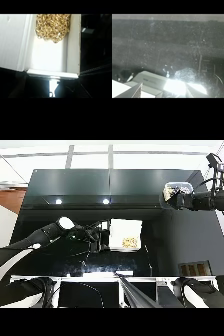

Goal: Fold the box and place the chain.

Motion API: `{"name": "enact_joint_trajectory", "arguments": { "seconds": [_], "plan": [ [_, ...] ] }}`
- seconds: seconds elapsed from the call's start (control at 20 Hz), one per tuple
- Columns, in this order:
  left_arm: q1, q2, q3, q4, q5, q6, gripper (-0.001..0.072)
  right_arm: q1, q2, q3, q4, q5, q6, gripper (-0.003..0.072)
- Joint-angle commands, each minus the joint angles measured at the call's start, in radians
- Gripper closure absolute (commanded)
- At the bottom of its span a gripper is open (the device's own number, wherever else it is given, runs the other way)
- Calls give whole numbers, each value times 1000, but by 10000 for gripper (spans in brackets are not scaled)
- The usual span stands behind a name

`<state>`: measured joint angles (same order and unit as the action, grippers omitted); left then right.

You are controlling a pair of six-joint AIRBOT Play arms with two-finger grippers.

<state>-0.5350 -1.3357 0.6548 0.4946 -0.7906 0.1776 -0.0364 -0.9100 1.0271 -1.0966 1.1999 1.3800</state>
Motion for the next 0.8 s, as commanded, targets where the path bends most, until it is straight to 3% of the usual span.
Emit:
{"name": "enact_joint_trajectory", "arguments": {
  "seconds": [0.0, 0.75],
  "plan": [
    [0, -13, 3, -11, 2, 23, 14, 0, 1, 1, 0, 1, 1, 85],
    [-14, -32, 26, -31, 0, 59, 14, 0, 0, 1, 3, 0, 1, 85]
  ]
}}
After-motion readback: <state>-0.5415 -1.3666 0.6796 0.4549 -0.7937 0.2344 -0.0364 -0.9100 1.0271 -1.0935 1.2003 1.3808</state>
